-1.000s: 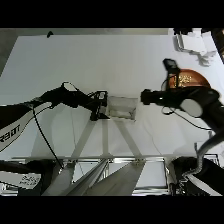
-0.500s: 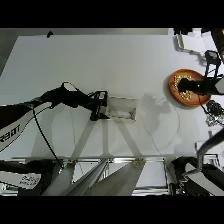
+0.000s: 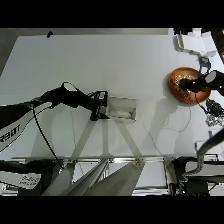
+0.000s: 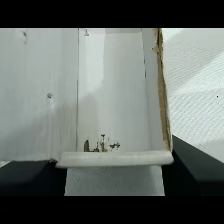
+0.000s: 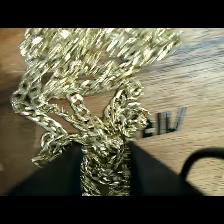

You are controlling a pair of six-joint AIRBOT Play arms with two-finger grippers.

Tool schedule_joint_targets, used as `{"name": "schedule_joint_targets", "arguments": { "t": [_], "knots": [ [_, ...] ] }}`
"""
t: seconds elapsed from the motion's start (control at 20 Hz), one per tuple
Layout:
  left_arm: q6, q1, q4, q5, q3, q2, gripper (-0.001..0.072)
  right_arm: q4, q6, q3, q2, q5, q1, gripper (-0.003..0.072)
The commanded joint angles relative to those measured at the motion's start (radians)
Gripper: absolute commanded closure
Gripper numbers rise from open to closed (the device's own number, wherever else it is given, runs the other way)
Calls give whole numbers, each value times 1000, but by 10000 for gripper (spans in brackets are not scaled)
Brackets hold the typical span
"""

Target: Fold the box and place the chain.

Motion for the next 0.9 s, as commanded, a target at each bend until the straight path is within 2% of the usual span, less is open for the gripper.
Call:
{"name": "schedule_joint_targets", "arguments": {
  "t": [0.0,0.15,0.4,0.65,0.75,0.85],
  "knots": [
    [1,0,1,0,1,0,492,2,-5,8,-12,2,2,680],
    [1,0,1,0,1,0,492,-61,-35,8,89,61,17,680],
    [1,0,1,0,1,0,492,-68,-149,-14,343,305,91,681],
    [0,0,0,0,1,0,492,-62,-153,-104,561,530,329,681],
    [1,0,1,0,1,0,492,-55,-150,-134,573,617,437,681],
    [0,0,1,0,1,0,492,-41,-150,-137,562,636,556,680]
  ]
}}
